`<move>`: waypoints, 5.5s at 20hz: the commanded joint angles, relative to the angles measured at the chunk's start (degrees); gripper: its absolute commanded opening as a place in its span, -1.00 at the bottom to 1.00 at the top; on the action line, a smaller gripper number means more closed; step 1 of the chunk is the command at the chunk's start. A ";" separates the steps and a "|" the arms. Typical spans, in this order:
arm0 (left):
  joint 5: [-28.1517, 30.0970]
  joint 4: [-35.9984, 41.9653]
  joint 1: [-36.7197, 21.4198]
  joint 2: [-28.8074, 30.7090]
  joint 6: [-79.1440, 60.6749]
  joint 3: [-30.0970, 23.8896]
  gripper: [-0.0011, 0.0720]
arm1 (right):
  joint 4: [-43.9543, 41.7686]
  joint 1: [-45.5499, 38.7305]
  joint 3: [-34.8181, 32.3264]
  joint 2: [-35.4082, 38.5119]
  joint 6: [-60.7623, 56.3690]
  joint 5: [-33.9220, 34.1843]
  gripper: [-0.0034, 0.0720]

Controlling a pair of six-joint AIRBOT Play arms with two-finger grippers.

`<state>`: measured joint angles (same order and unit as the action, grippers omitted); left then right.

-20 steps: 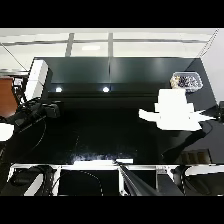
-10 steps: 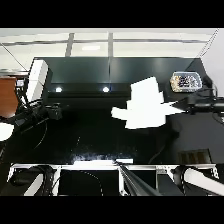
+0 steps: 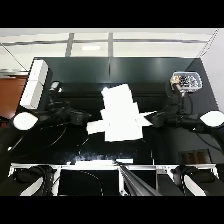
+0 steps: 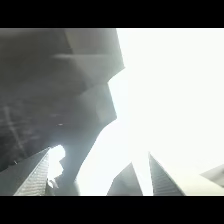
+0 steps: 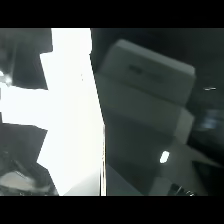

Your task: Fold the box and place the chain.

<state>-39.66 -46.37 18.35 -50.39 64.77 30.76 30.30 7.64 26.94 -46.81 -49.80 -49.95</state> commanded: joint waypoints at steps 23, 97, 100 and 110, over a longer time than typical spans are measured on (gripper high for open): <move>-43.93 23.54 -7.98 -45.88 -45.16 24.22 0.47 | 0.42 15.10 -2.91 2.99 -2.99 12.48 -0.88; -15.21 -3.08 13.35 -35.47 -54.64 24.63 -0.90 | 26.05 15.93 -1.77 -6.67 42.38 0.59 0.79; -15.21 -3.08 13.22 -35.47 -54.66 24.63 -0.90 | 22.86 15.96 -1.99 -6.69 42.38 -0.72 0.79; -14.93 -3.08 13.22 -35.47 -54.66 24.63 -0.90 | 19.19 22.80 -5.66 -6.69 42.75 7.02 0.79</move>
<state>-54.70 -49.39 31.59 -85.89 10.11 55.40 49.91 28.51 21.78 -53.49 -7.07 -45.65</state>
